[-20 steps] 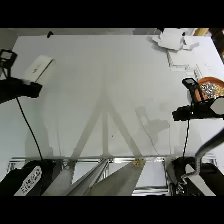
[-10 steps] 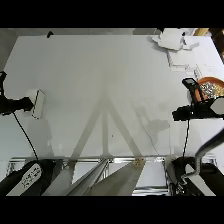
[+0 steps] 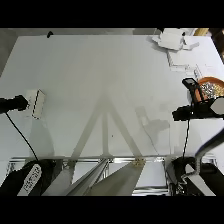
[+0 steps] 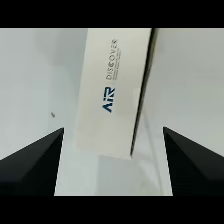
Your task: Fold the box and place the chain.
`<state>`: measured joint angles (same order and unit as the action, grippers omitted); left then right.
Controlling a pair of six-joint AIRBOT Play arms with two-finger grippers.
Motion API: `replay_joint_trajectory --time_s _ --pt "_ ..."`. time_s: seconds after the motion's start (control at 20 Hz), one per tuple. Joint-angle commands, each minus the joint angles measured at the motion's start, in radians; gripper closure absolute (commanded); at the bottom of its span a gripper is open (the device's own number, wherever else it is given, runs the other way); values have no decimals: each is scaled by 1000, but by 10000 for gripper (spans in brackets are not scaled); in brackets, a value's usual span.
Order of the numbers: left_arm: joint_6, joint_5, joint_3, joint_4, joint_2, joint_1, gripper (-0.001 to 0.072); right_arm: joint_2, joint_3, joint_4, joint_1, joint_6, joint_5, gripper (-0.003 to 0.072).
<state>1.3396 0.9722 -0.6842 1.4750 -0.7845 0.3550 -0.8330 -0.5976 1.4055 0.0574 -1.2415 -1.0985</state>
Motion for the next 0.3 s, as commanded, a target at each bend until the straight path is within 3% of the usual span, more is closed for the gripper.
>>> replay_joint_trajectory --time_s 0.0,0.25 --pt "5 14 1 3 90 -48 17 0 0 0 1 0 0 666" --pt "19 11 1 3 88 -58 18 0 0 0 1 0 0 666"
